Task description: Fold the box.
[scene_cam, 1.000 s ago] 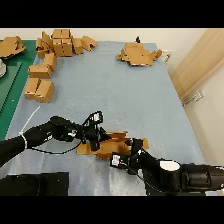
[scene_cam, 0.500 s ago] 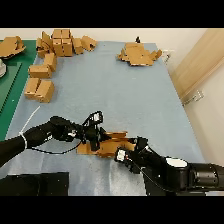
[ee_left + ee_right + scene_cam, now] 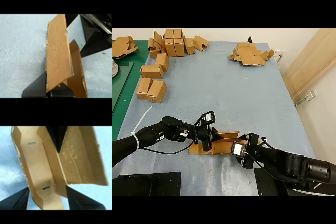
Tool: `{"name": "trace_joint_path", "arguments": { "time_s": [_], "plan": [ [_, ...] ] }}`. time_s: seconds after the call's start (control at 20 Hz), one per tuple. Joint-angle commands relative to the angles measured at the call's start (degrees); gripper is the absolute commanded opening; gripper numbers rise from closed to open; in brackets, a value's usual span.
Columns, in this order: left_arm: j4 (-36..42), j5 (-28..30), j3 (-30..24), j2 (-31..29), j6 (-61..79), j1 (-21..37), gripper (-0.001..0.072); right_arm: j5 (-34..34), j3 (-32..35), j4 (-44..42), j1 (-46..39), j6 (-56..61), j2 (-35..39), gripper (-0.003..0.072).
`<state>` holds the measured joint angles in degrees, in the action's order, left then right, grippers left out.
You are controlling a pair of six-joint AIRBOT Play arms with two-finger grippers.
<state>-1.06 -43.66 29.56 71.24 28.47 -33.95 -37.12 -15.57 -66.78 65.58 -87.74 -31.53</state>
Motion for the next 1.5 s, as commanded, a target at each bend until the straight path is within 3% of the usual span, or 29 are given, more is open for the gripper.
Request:
{"name": "trace_joint_path", "arguments": {
  "time_s": [0.0,0.15,0.4,0.75,1.1,1.45],
  "plan": [
    [0.0,0.0,0.0,0.0,0.0,0.0,0.0011,2.5,0.2,-4.8,-4.4,-7.1,0.2,0.0709],
    [0.0,0.0,0.0,0.0,0.0,0.0,0.0011,4.3,0.2,-10.9,-9.3,-15.3,0.2,0.0709],
    [0.0,0.0,0.0,-0.1,0.0,0.0,0.0011,4.5,0.2,-36.0,-20.9,-44.0,0.0,0.0709],
    [0.0,0.0,0.0,0.0,0.0,0.0,0.0011,-1.5,-1.2,-60.1,-33.7,-72.0,-7.3,0.0708],
    [0.0,0.0,0.0,0.0,0.0,0.0,0.0011,-11.0,-6.1,-62.2,-38.2,-81.4,-16.9,0.0707],
    [0.0,0.0,0.0,0.0,0.0,0.0,0.0011,-10.8,-6.4,-61.9,-38.2,-81.4,-17.3,0.0705]
  ]
}}
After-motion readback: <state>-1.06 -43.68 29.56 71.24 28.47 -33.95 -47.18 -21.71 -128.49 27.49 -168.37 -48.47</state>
